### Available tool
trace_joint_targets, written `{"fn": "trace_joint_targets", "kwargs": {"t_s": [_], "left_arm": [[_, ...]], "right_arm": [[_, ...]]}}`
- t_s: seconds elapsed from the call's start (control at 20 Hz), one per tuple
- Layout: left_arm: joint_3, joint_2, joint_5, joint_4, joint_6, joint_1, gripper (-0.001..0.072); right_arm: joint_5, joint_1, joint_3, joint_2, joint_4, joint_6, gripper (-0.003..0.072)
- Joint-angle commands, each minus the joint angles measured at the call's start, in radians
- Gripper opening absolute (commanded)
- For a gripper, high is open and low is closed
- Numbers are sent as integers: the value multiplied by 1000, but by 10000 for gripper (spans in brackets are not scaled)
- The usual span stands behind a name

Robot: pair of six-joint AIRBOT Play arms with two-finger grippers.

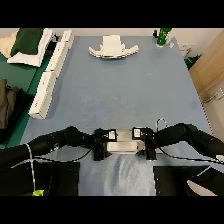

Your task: Fold the box.

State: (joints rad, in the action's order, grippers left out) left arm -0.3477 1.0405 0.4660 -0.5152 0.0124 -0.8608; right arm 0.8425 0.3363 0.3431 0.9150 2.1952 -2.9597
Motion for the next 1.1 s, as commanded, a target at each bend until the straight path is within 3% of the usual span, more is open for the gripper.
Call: {"fn": "trace_joint_targets", "kwargs": {"t_s": [0.0, 0.55, 1.05], "left_arm": [[21, -36, 8, 1, 2, 20, 701], [29, -43, 4, 101, 132, 19, 701], [21, -18, -24, 103, 182, 18, 701]], "right_arm": [[0, 0, 0, 0, 0, 1, 514], [0, 0, 0, 0, 0, 0, 514], [0, 0, 0, 0, 0, 1, 514]]}}
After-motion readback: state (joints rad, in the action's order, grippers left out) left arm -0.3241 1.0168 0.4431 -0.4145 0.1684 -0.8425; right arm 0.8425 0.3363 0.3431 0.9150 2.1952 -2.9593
